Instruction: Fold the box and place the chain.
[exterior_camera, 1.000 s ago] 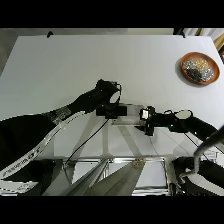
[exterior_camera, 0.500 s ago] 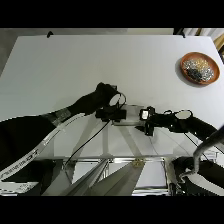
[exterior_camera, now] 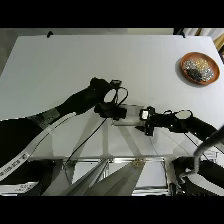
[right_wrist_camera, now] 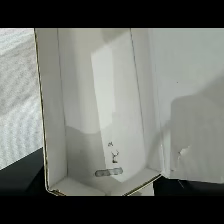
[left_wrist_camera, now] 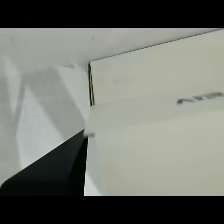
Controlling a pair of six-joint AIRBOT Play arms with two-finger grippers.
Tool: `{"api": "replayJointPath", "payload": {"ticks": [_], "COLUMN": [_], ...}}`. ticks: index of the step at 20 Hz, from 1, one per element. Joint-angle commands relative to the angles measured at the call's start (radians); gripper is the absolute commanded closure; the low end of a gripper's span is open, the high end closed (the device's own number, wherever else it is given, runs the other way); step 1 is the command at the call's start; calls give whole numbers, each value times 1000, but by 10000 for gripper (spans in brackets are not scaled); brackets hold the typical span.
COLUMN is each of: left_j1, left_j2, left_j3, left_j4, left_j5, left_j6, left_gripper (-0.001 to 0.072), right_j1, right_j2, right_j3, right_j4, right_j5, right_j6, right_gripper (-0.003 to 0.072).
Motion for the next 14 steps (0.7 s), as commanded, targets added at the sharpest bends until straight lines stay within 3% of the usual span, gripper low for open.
{"api": "replayJointPath", "payload": {"ticks": [1,2,7,9,10,14], "left_j1": [35,57,188,251,283,372], "left_j2": [109,152,364,441,475,480], "left_j3": [0,0,-64,-177,-261,-589], "left_j4": [-8,-9,-88,-186,-245,-529], "left_j5": [-92,-131,-160,-95,-39,190], "left_j6": [294,397,877,1086,1221,1885], "left_gripper": [291,154,138,114,1,15], "right_j1": [0,0,0,0,0,0], "right_j2": [0,0,0,0,0,0], "right_j3": [0,0,0,0,0,0], "right_j4": [0,0,0,0,0,0], "right_j5": [0,0,0,0,0,0], "right_j6": [0,0,0,0,0,0], "right_gripper": [424,424,424,424,424,424]}}
